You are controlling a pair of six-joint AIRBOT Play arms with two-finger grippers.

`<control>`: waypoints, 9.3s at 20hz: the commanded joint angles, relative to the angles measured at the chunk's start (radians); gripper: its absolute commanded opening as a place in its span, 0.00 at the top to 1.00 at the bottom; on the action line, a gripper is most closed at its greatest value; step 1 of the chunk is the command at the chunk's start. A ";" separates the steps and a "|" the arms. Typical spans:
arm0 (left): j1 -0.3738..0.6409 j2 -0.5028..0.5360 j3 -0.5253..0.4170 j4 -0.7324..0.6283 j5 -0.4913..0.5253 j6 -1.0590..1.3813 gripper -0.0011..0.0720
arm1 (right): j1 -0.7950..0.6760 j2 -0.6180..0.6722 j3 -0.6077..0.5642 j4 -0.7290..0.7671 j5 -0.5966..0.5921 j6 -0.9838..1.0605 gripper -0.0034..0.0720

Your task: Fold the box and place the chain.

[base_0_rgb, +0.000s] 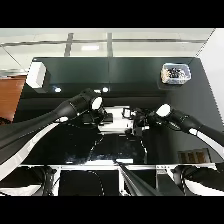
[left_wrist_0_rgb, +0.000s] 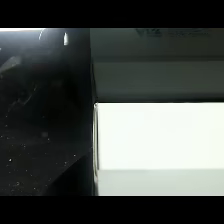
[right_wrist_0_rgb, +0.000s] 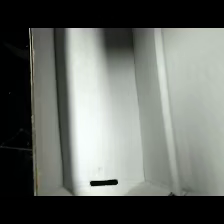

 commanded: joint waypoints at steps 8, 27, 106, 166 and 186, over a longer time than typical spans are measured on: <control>-0.001 0.000 0.001 -0.001 -0.008 0.028 0.95 | -0.019 0.107 0.000 -0.150 0.058 0.080 0.15; -0.001 -0.001 0.000 -0.004 -0.007 0.027 0.95 | -0.013 0.066 0.002 0.079 0.078 0.340 0.85; 0.000 -0.001 0.000 -0.004 -0.005 0.027 0.95 | 0.296 -0.178 0.488 -0.805 0.476 2.368 0.37; 0.000 -0.001 0.000 0.000 -0.003 0.027 0.95 | -0.505 0.274 1.357 -0.418 0.878 1.707 0.94; 0.000 -0.001 0.000 0.000 -0.006 0.028 0.95 | -0.132 0.227 1.286 -0.068 0.713 1.690 0.94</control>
